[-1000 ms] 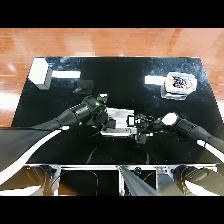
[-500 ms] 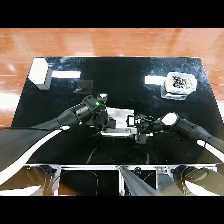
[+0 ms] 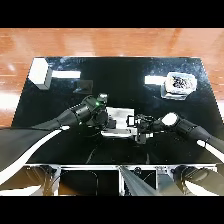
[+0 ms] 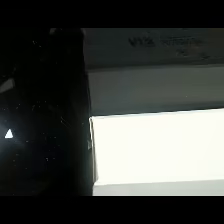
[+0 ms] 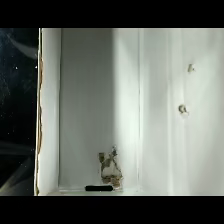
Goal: Fold the box and place the chain.
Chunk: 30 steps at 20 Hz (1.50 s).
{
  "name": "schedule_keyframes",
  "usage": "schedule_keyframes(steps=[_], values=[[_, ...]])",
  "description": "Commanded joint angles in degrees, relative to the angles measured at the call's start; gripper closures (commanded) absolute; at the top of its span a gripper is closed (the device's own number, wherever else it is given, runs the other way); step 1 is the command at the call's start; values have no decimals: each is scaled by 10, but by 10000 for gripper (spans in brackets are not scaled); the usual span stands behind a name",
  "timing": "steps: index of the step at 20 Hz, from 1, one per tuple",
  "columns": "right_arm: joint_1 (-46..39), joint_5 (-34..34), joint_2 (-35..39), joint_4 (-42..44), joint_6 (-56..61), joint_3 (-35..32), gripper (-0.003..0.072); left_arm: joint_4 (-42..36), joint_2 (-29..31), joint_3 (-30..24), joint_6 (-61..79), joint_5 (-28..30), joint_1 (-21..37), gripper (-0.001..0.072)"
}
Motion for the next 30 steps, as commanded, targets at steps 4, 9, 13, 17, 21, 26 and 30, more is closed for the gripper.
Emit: schedule_keyframes(steps=[4, 9, 13, 17, 21, 26, 30], values=[[-1, 0, 54, -55, 78, 0, 2, 21, 3, 15, 0, 36, 29, 688], [0, 34, 76, -87, 150, 0, 3, 38, 10, 9, -2, 32, 36, 687], [0, 33, 76, -77, 152, 0, 4, 43, 15, -14, -10, 19, 35, 687], [9, -5, 76, -52, 151, 1, 3, 42, 15, -31, -20, -6, 29, 687], [37, -32, 75, -52, 151, 1, 5, 42, 16, -31, -19, -9, 29, 687], [37, -35, 75, -45, 151, 1, 280, 34, 16, -31, -19, -9, 29, 687], [37, -39, 75, -8, 151, 1, 508, 31, 16, -31, -19, -10, 29, 687]])
